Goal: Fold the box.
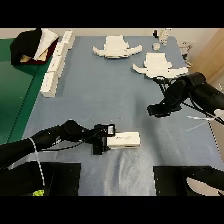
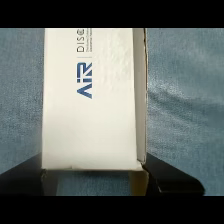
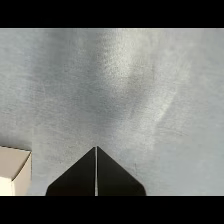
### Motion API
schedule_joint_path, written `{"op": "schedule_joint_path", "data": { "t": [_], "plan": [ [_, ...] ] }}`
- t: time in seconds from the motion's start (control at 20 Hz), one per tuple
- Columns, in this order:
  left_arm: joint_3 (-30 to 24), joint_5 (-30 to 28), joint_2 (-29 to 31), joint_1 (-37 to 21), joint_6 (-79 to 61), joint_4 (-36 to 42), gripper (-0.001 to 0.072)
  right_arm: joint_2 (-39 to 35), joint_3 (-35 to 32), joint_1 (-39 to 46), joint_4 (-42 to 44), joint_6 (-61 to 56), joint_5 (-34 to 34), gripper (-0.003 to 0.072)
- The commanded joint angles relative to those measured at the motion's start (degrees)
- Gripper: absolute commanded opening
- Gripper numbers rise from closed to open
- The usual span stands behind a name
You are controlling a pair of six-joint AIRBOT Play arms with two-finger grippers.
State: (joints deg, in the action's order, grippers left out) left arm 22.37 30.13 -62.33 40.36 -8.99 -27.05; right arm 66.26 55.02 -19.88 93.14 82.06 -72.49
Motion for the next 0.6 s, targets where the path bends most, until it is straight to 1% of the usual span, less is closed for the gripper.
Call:
{"op": "schedule_joint_path", "data": {
  "t": [0.0,0.05,0.1,0.15,0.25,0.3,0.4,0.5,0.55],
  "plan": [
    [0.26,-0.15,2.05,-0.09,4.98,0.02,0.0460,0.11,0.07,0.02,-0.13,-0.17,-0.20,0.0019],
    [0.26,-0.17,3.67,-0.13,8.37,-0.76,0.0460,0.11,0.07,0.02,-0.15,-0.17,-0.17,0.0019],
    [0.26,0.13,5.64,-0.63,13.03,-3.15,0.0460,0.11,0.07,0.02,-0.13,-0.17,-0.15,0.0019],
    [0.26,0.61,8.13,-1.84,19.85,-7.28,0.0460,0.11,0.07,0.02,-0.15,-0.17,-0.17,0.0019],
    [0.26,2.75,13.53,-6.27,35.95,-17.97,0.0460,0.11,0.07,0.02,-0.13,-0.17,-0.17,0.0019],
    [0.26,5.14,16.55,-9.62,43.67,-23.63,0.0460,0.11,0.07,0.02,-0.13,-0.17,-0.17,0.0019],
    [0.26,11.19,22.23,-17.70,55.87,-32.26,0.0460,0.11,0.07,0.02,-0.15,-0.17,-0.17,0.0019],
    [0.24,16.79,27.19,-27.36,63.71,-37.46,0.0459,0.11,0.07,0.02,-0.13,-0.17,-0.17,0.0019],
    [0.24,18.18,29.22,-32.50,66.12,-39.10,0.0460,0.11,0.07,0.02,-0.13,-0.17,-0.17,0.0019]
  ]
}}
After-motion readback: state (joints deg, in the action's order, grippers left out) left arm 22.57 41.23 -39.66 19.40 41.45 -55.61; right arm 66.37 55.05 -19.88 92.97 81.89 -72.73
